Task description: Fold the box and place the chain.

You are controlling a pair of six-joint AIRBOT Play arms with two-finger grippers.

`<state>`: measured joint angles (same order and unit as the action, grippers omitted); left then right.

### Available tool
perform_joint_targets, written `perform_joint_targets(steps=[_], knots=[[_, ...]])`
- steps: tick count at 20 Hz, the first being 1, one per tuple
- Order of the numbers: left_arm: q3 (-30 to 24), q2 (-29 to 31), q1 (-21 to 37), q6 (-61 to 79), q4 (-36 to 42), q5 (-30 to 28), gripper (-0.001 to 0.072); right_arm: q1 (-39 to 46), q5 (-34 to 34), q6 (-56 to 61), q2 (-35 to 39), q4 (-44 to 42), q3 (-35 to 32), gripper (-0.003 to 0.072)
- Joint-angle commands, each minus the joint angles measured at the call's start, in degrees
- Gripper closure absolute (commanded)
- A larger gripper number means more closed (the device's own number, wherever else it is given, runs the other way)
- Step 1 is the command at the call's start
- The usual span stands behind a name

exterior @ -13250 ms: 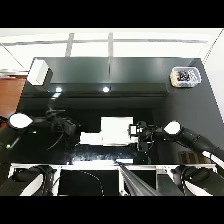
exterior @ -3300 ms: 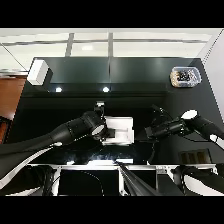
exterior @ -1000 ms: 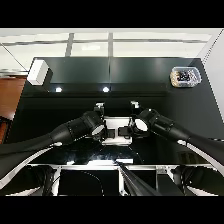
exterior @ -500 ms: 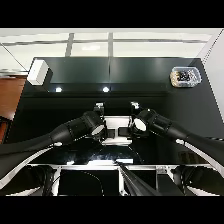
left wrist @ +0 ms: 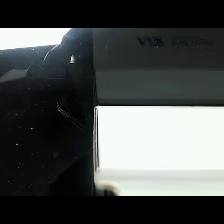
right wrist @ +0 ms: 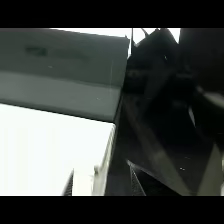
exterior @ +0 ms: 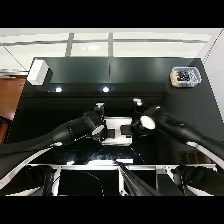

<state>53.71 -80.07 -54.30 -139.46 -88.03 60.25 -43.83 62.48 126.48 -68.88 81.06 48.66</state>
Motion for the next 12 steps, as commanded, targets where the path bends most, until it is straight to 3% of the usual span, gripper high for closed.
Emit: perform_joint_targets(steps=[1,4,6,8,9,10,12], knots=[[0.0,0.0,0.0,0.0,0.0,0.0,0.0681,4.6,4.4,-8.0,10.3,0.0,0.0,0.0262],[0.0,0.0,0.0,0.0,0.2,0.2,0.0681,12.4,7.7,-13.8,21.3,3.9,0.0,0.0262],[0.0,0.0,0.0,0.0,0.2,0.3,0.0681,19.1,7.0,-15.8,26.1,14.6,0.0,0.0261],[0.0,0.0,0.0,0.0,0.2,0.3,0.0681,27.1,3.5,-16.0,26.1,26.2,-0.2,0.026],[0.0,0.0,0.0,0.0,0.2,0.3,0.0681,31.5,-0.4,-16.1,25.3,28.6,-0.6,0.0167],[0.0,0.0,0.0,0.0,0.2,0.3,0.0681,36.3,-5.1,-17.3,23.8,28.9,-0.9,0.0004],[0.0,0.0,0.0,0.0,0.2,0.1,0.0681,45.5,-16.3,-19.9,18.0,24.9,-0.9,-0.0023]])
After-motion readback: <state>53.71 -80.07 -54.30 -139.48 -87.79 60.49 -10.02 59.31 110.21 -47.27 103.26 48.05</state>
